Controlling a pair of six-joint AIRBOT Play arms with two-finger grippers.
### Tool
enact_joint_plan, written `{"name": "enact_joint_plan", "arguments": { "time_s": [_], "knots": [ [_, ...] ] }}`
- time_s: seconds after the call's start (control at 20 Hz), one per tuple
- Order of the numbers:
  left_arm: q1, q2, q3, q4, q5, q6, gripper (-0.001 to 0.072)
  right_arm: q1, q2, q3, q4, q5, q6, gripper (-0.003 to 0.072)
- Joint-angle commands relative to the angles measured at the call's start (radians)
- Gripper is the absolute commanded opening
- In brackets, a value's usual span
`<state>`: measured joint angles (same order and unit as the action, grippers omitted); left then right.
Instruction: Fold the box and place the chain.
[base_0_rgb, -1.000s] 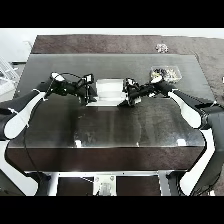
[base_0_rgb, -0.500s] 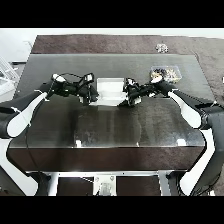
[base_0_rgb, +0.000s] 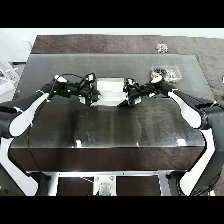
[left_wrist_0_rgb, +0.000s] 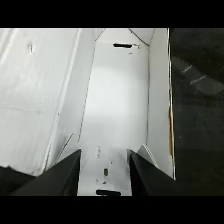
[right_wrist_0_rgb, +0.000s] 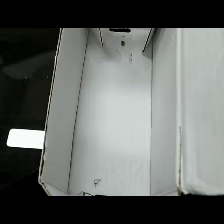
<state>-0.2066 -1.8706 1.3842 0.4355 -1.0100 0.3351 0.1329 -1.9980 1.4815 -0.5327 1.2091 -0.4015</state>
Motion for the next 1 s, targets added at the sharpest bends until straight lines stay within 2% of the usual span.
{"name": "enact_joint_plan", "arguments": {
  "time_s": [0.0, 0.05, 0.4, 0.45, 0.5, 0.65, 0.7, 0.95],
  "knots": [
    [-0.004, -0.002, 0.0, 0.011, -0.001, 0.006, 0.0541, 0.001, 0.0, 0.0, 0.0, 0.0, 0.001, 0.0596],
    [-0.004, -0.002, 0.0, 0.011, 0.003, 0.001, 0.0602, 0.001, 0.0, 0.0, 0.0, 0.0, 0.001, 0.0596],
    [-0.004, -0.001, 0.0, 0.013, 0.006, 0.003, 0.0601, 0.001, 0.0, 0.0, 0.0, 0.0, 0.001, 0.0596],
    [-0.004, -0.001, 0.0, 0.013, 0.007, 0.006, 0.0572, 0.001, 0.0, 0.0, 0.0, 0.0, 0.001, 0.0596],
    [-0.004, -0.001, 0.0, 0.018, 0.006, 0.007, 0.0367, 0.001, 0.0, 0.0, 0.0, 0.0, 0.001, 0.0596],
    [-0.004, -0.001, 0.0, 0.042, 0.014, 0.014, 0.0051, 0.001, 0.0, 0.0, 0.0, 0.0, 0.001, 0.0596],
    [-0.004, -0.001, 0.0, 0.042, 0.016, 0.019, 0.0023, 0.001, 0.0, 0.0, 0.0, 0.0, 0.001, 0.0596],
    [0.008, 0.011, 0.001, 0.043, -0.018, 0.041, 0.0022, 0.001, 0.0, 0.0, 0.0, 0.0, 0.001, 0.0596]
  ]
}}
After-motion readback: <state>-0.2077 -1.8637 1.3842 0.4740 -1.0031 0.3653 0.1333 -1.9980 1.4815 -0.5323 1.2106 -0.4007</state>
